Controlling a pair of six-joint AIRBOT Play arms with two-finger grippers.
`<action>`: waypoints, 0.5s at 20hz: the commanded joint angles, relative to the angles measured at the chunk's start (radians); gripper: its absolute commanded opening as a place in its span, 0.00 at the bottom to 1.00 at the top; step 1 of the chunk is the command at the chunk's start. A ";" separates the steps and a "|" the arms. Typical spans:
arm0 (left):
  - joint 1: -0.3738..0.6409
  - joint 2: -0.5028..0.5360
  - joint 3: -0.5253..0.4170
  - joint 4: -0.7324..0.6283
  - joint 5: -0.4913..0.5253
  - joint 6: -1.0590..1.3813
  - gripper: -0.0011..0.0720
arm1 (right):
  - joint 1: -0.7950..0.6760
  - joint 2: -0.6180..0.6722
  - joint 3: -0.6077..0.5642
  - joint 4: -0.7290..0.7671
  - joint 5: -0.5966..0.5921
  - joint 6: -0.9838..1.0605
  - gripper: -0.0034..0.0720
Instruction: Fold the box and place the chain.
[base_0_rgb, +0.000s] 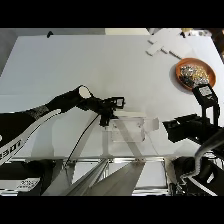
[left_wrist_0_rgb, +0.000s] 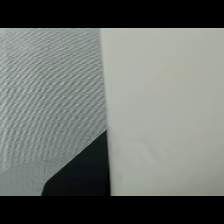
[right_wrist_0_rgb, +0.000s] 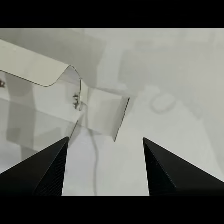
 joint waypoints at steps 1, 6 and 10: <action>-0.001 -0.001 0.000 0.004 0.007 0.001 0.03 | 0.000 0.000 0.000 0.000 0.001 0.000 0.73; -0.001 0.000 0.000 0.003 0.012 0.002 0.03 | 0.000 0.000 0.000 0.000 0.001 0.000 0.73; -0.001 0.000 0.000 0.003 0.017 0.001 0.03 | 0.000 0.000 0.000 0.000 0.001 0.000 0.73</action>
